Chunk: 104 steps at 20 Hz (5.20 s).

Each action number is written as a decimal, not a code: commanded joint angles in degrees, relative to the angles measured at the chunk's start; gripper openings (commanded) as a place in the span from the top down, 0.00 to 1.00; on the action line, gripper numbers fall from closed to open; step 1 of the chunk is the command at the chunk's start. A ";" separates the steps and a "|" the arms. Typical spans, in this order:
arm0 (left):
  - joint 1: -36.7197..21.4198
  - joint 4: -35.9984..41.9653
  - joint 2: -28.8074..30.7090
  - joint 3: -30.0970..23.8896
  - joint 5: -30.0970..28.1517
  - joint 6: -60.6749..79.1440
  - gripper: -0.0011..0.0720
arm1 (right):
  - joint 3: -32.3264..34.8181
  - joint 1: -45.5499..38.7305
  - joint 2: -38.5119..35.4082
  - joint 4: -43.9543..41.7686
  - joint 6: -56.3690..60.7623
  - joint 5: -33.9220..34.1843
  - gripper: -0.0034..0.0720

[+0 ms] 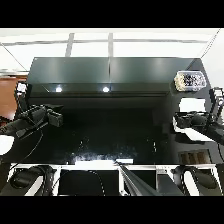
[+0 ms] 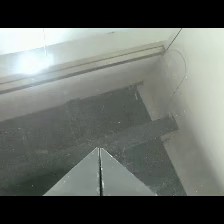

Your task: Fold the box and place the chain.

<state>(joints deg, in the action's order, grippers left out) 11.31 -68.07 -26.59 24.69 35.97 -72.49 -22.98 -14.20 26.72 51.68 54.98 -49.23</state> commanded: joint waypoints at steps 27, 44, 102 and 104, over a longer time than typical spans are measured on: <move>0.02 0.00 -0.09 -0.02 -10.01 0.02 0.95 | -0.13 -2.25 3.02 3.89 10.93 29.81 0.91; 0.02 0.00 -0.07 -0.02 -10.67 -0.13 0.02 | -47.19 -36.39 53.99 29.09 7.02 -11.80 0.01; -1.77 47.60 -69.33 22.67 44.39 46.53 0.51 | -8.66 16.00 37.73 -29.14 -16.37 -12.02 0.94; -1.77 47.50 -69.33 22.67 44.46 50.34 0.85 | -8.68 15.98 37.73 -28.94 -16.39 -11.98 0.94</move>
<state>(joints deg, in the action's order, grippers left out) 9.58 -20.49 -95.15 47.07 77.95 -28.93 -31.66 1.74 64.49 22.55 38.57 -61.30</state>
